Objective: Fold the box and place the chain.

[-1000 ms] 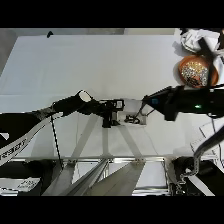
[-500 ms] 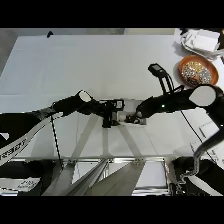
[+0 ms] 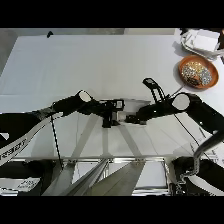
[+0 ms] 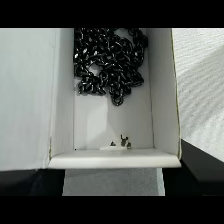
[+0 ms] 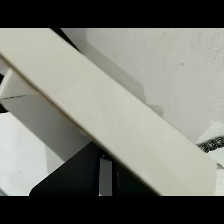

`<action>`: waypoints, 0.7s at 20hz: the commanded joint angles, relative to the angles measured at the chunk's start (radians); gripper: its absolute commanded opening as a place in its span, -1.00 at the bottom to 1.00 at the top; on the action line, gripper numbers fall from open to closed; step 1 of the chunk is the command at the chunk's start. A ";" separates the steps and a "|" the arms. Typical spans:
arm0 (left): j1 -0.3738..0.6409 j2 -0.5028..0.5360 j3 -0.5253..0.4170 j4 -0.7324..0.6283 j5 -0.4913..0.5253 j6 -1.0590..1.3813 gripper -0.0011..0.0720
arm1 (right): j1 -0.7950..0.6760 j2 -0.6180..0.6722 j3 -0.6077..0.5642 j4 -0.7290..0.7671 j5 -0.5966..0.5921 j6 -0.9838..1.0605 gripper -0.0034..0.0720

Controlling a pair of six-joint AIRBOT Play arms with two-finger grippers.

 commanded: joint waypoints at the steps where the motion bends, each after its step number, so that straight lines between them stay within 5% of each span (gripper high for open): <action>1: 0.000 0.000 0.000 0.000 0.000 0.000 -0.23 | 0.001 -0.019 -0.008 -0.010 -0.036 0.000 -0.56; 6: 0.000 0.000 0.000 0.000 0.000 0.000 -0.23 | -0.001 -0.003 -0.007 0.027 -0.002 0.000 -0.54; 9: 0.000 0.000 0.000 0.000 0.000 0.000 -0.23 | -0.031 0.112 -0.006 0.024 0.055 0.000 -0.54; 14: 0.000 0.000 0.000 0.000 0.000 0.000 -0.23 | -0.308 0.372 -0.005 -0.068 0.114 0.032 -0.54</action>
